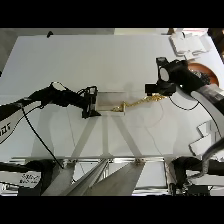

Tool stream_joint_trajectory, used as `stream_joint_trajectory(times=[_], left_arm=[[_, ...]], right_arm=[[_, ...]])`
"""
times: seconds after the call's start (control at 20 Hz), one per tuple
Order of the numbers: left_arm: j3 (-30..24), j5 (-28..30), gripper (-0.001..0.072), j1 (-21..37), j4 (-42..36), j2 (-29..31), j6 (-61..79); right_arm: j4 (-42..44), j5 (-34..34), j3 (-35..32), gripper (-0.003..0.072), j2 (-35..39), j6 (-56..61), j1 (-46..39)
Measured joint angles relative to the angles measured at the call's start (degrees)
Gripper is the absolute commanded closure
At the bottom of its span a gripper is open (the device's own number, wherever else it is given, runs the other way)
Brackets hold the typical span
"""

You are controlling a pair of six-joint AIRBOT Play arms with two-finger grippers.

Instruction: Fold the box and place the chain.

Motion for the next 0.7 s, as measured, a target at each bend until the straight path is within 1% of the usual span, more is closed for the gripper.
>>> stream_joint_trajectory(times=[0.1,0.2,0.25,0.3,0.35,0.4,0.55,0.7], left_arm=[[0.00,0.00,0.0192,0.00,0.00,0.00,0.00],[0.00,0.00,0.0192,0.00,0.00,0.00,0.00],[0.00,0.00,0.0192,0.00,0.00,0.00,0.00],[0.00,0.00,0.0192,0.00,0.00,0.00,0.00],[0.00,0.00,0.0192,0.00,-0.02,0.00,0.02],[0.00,0.00,0.0192,0.00,0.00,0.00,0.00],[0.00,0.00,0.0192,0.00,-0.02,0.00,0.00],[0.00,0.00,0.0192,0.00,-0.02,0.00,0.02]], right_arm=[[-0.13,-1.46,0.00,0.0231,-2.45,1.29,-0.02],[-0.15,-2.38,0.00,0.0517,-4.24,2.05,-0.02],[-0.11,-2.60,0.00,0.0559,-4.72,2.25,-0.02],[-0.13,-2.73,0.04,0.0578,-5.01,2.40,-0.02],[-0.04,-2.69,0.09,0.0619,-5.27,2.47,-0.02],[0.11,-2.54,0.09,0.0679,-5.42,2.51,0.00],[0.61,-2.08,0.00,0.0679,-5.44,2.01,-0.02],[1.55,-1.46,-0.13,0.0679,-3.23,0.76,-0.02]])
